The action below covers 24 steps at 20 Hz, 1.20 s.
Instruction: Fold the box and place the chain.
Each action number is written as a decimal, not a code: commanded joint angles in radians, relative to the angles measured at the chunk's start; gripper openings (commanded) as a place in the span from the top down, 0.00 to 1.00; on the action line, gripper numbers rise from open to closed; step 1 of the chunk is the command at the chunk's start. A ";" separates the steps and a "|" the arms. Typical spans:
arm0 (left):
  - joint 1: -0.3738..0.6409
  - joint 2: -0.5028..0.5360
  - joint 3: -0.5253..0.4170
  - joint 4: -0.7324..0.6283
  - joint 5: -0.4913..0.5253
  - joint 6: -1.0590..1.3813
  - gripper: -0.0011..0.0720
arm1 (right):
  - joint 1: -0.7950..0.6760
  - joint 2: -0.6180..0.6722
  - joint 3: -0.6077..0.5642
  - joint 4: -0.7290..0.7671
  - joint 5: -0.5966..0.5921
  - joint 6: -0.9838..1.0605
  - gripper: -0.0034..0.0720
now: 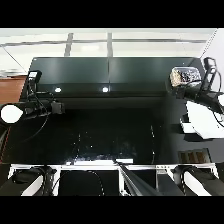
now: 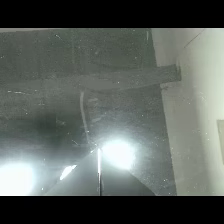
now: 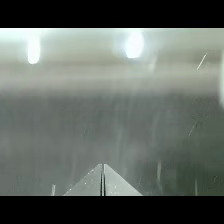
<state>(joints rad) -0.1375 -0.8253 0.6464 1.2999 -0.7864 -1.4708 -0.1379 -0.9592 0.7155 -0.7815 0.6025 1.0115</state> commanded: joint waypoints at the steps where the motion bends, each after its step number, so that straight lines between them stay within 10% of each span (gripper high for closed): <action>1: 0.001 0.001 0.000 0.000 0.001 0.000 0.95 | -0.011 -0.002 0.000 -0.008 -0.292 0.002 0.38; 2: 0.001 0.001 0.000 -0.001 0.002 0.000 0.95 | -0.027 -0.002 0.001 -0.054 -0.345 0.001 0.00; 5: 0.001 0.000 0.000 -0.030 0.050 0.000 0.95 | -0.198 -0.030 0.048 -0.290 -0.330 0.048 0.00; 8: 0.001 -0.003 0.000 -0.025 0.116 0.000 0.87 | -0.556 -0.171 0.260 -0.421 -0.001 0.297 0.00; 9: 0.001 -0.009 0.000 -0.026 0.138 0.000 0.32 | -0.670 -0.232 0.339 -0.429 0.144 0.302 0.00; 10: 0.000 -0.016 0.000 -0.029 0.143 -0.006 0.02 | -0.762 -0.288 0.403 -0.426 0.273 0.283 0.00; 14: 0.001 -0.032 0.000 -0.029 0.130 -0.026 0.02 | -0.937 -0.496 0.570 -0.326 0.651 -0.055 0.00; 18: 0.001 -0.035 0.000 -0.028 0.090 -0.025 0.02 | -0.904 -0.655 0.703 -0.591 0.668 -0.050 0.00; 24: 0.001 -0.041 0.000 -0.031 0.089 -0.027 0.02 | -0.900 -0.806 0.768 -0.555 0.745 -0.149 0.02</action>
<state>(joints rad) -0.1375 -0.8635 0.6464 1.2705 -0.6918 -1.4963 -1.0367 -1.6978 1.4559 -1.3331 1.2819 0.9245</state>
